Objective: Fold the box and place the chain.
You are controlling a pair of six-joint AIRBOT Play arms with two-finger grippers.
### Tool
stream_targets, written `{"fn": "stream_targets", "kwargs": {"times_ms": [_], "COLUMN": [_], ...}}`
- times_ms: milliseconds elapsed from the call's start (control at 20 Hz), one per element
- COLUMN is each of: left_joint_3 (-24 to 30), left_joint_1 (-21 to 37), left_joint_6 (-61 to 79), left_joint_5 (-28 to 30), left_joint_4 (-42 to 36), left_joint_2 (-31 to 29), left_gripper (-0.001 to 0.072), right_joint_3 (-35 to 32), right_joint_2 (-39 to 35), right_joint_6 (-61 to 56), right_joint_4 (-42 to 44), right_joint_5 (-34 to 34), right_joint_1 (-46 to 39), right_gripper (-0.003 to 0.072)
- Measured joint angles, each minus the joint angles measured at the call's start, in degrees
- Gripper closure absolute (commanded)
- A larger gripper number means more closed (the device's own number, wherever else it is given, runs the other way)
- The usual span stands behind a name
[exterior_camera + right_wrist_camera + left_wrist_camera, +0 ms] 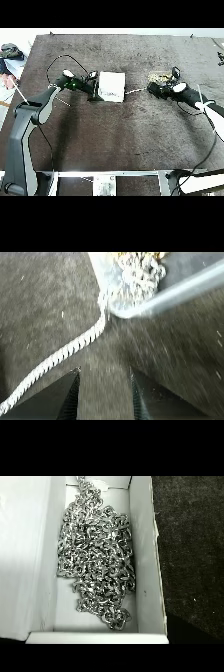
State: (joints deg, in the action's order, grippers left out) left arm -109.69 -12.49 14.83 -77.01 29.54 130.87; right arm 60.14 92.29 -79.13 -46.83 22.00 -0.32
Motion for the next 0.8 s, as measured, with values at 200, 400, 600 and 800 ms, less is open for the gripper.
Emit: {"fn": "stream_targets", "kwargs": {"times_ms": [200, 400, 600, 800], "left_joint_3": [0.00, 0.00, 0.00, 0.00], "left_joint_1": [0.00, 0.00, 0.00, 0.00], "left_joint_6": [0.02, 0.00, 0.02, 0.00], "left_joint_5": [0.00, -0.02, 0.00, 0.00], "left_joint_4": [0.00, 0.00, 0.02, 0.00], "left_joint_2": [0.00, 0.00, 0.00, 0.00], "left_gripper": [0.0253, 0.0253, 0.0253, 0.0253], "right_joint_3": [5.18, 7.98, 8.79, 9.05], "right_joint_2": [5.44, 6.49, 0.55, -10.16], "right_joint_6": [-0.13, 0.04, 2.78, 6.80], "right_joint_4": [1.81, 2.56, 2.78, 2.89], "right_joint_5": [-1.09, -0.92, 4.31, 8.72], "right_joint_1": [0.17, 0.48, 1.99, 6.56], "right_gripper": [0.0583, 0.0672, 0.0672, 0.0672]}}
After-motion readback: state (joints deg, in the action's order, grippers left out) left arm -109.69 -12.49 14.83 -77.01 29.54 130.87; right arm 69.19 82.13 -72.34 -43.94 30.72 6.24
